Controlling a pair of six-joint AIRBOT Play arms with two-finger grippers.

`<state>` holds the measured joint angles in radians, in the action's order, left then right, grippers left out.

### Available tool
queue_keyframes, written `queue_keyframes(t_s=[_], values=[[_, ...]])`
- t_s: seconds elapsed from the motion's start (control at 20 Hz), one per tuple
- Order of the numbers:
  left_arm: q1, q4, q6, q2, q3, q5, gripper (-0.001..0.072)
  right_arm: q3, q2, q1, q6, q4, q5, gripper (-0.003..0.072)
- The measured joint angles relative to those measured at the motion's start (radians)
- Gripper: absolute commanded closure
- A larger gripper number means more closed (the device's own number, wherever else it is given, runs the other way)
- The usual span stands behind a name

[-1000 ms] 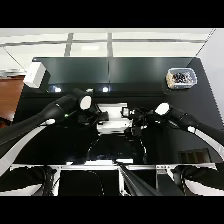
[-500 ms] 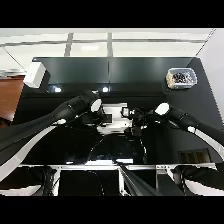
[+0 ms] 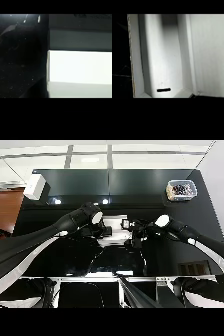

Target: Fold the box and place the chain.

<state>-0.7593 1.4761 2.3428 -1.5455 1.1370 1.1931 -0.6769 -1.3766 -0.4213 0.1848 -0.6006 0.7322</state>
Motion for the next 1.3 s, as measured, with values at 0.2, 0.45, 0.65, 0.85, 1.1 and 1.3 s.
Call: queue_keyframes(t_s=[0.2,0.45,0.65,0.85,1.1,1.3], values=[[0.000,-0.009,-0.001,-0.001,0.000,-0.005,0.0385,0.000,0.000,0.000,-0.002,0.001,0.000,0.0578],[0.000,-0.019,0.001,-0.002,0.000,-0.008,0.0309,0.000,0.000,0.000,-0.003,0.002,0.000,0.0579],[0.003,-0.014,0.001,-0.002,0.000,-0.011,0.0317,0.000,0.000,0.000,-0.002,0.002,0.000,0.0578],[0.006,-0.007,-0.009,-0.002,0.000,0.000,0.0683,0.000,0.000,0.000,0.000,0.001,0.001,0.0579],[0.007,-0.002,-0.011,-0.002,0.000,-0.005,0.0683,0.000,0.000,0.000,-0.003,0.001,0.001,0.0116],[0.007,0.002,-0.026,-0.002,0.000,-0.014,0.0683,0.002,0.027,0.003,-0.046,-0.017,0.008,-0.0023]])
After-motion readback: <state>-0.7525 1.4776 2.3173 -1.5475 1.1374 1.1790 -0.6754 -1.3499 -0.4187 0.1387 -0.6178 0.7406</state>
